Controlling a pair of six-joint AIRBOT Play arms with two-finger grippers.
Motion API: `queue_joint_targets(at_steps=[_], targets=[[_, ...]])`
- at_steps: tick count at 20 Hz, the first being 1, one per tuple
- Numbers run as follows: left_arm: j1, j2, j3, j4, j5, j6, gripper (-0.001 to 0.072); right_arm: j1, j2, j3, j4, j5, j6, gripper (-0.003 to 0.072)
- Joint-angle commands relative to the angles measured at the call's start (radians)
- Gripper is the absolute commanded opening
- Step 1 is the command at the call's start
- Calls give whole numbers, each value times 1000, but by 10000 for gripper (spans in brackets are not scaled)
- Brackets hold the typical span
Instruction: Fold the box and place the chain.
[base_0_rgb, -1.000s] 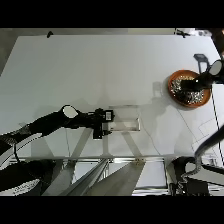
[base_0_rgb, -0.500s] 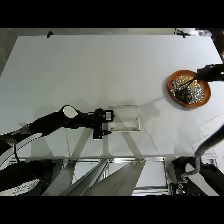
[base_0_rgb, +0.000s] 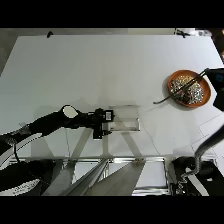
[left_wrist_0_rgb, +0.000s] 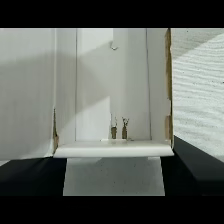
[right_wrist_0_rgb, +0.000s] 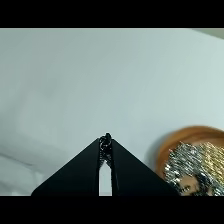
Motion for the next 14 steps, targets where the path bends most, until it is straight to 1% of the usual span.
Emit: queue_joint_targets(at_steps=[1,5,7,9,11,14], targets=[[0,0,0,0,0,0,73,82,51,0,81,26,-20,17],[0,0,0,0,0,1,73,142,42,0,172,49,-63,17],[0,0,0,0,0,0,73,168,18,0,188,51,-62,17],[0,0,0,0,0,0,73,198,-25,0,223,52,-61,17],[0,0,0,0,0,0,73,244,-90,0,288,51,-58,17],[0,0,0,0,0,0,73,359,-199,0,281,44,-30,17]])
